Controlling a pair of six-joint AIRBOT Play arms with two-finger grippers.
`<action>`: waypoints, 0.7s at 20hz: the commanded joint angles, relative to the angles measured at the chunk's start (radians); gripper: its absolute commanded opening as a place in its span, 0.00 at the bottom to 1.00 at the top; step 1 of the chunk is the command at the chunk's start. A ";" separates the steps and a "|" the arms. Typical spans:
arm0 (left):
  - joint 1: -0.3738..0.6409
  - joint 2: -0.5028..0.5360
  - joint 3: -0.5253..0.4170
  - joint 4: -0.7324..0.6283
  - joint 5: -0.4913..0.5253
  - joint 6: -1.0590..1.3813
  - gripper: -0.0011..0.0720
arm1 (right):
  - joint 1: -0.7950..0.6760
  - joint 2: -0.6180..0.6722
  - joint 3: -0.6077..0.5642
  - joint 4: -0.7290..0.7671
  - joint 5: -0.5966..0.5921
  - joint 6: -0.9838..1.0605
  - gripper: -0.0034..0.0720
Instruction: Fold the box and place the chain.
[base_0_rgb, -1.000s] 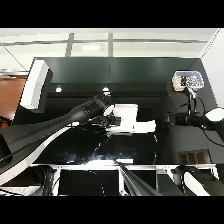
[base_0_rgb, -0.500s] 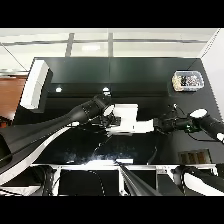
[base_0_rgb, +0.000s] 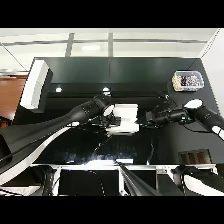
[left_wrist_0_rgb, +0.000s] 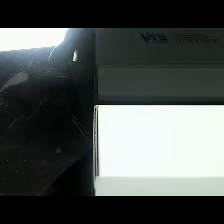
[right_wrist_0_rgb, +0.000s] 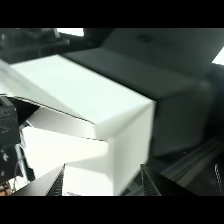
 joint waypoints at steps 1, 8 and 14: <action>0.001 0.000 0.000 0.000 0.000 0.000 0.05 | 0.111 -0.001 0.021 -0.037 -0.111 0.111 0.80; 0.001 0.000 0.000 0.000 0.001 0.000 0.05 | 0.372 -0.001 0.149 -0.563 -0.237 0.648 0.78; 0.001 0.000 0.000 0.000 0.001 0.000 0.05 | 0.518 -0.024 0.259 -0.854 -0.183 0.971 0.61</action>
